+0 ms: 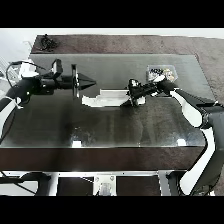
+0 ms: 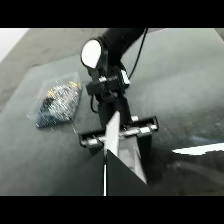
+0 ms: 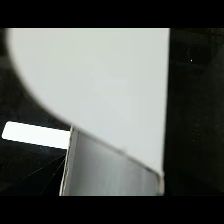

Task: Fold the box and place the chain.

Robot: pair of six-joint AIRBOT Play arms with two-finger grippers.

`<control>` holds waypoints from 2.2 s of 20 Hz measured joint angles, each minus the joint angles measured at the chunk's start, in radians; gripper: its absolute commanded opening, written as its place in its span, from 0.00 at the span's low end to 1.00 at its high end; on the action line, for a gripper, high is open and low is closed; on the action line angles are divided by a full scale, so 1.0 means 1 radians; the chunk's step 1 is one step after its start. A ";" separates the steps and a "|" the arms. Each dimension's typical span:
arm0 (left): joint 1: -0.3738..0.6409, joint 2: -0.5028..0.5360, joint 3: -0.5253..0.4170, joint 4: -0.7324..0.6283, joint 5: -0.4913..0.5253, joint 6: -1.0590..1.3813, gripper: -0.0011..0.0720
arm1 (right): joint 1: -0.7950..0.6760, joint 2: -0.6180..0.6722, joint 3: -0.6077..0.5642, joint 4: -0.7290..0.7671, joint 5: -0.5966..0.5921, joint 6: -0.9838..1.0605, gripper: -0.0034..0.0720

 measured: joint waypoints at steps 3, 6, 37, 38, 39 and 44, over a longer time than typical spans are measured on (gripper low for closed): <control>-0.024 -0.030 -0.024 0.039 0.040 -0.050 0.04 | 0.000 0.000 0.000 0.000 0.000 0.000 0.71; -0.082 -0.085 -0.033 0.065 0.086 -0.080 0.04 | 0.000 0.000 0.000 0.000 0.000 0.000 0.71; -0.161 -0.483 0.395 0.272 0.373 -0.431 0.04 | 0.000 -0.001 0.000 0.001 -0.002 0.002 0.71; -0.161 -0.485 0.395 0.275 0.366 -0.433 0.04 | 0.000 -0.001 0.000 0.001 -0.002 0.001 0.71; -0.161 -0.486 0.396 0.278 0.362 -0.435 0.04 | 0.000 -0.001 0.000 0.001 -0.002 0.001 0.71; -0.154 -0.457 0.426 0.296 0.334 -0.438 0.04 | 0.000 0.000 0.000 0.000 -0.001 -0.003 0.71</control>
